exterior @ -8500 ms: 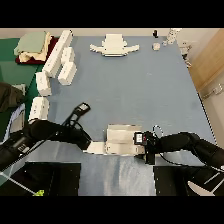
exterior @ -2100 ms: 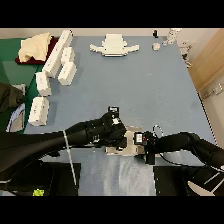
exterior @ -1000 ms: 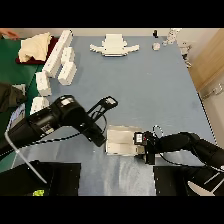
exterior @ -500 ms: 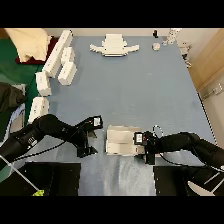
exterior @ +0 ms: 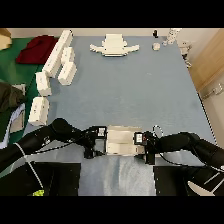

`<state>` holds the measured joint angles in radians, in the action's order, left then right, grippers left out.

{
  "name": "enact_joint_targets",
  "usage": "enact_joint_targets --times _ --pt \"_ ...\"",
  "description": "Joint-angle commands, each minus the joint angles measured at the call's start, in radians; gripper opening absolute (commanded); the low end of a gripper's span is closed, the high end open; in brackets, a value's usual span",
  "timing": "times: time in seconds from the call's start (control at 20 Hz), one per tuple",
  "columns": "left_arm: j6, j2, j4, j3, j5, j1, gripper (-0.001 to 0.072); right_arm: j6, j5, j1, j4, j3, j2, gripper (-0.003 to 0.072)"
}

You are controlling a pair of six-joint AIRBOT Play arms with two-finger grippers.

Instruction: Fold the box.

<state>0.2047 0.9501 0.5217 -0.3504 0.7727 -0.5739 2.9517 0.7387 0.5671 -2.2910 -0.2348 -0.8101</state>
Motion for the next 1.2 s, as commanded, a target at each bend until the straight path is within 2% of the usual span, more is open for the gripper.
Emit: enact_joint_targets --times 0.0,0.25,0.65,1.15 --pt "0.066 0.036 -0.036 0.003 -0.037 -0.024 0.0692 0.000 0.000 0.000 0.000 -0.001 0.001 0.0506" --pt "0.077 0.085 -0.120 0.003 -0.109 -0.052 0.0693 0.000 0.000 0.000 0.000 -0.001 0.001 0.0506" --pt "0.064 0.099 -0.105 -0.004 -0.164 -0.119 0.0692 0.000 0.000 0.000 0.000 -0.001 0.001 0.0506" --pt "-0.041 0.099 -0.047 -0.006 -0.137 -0.121 0.0691 0.000 0.000 0.000 0.000 -0.001 0.001 0.0506"
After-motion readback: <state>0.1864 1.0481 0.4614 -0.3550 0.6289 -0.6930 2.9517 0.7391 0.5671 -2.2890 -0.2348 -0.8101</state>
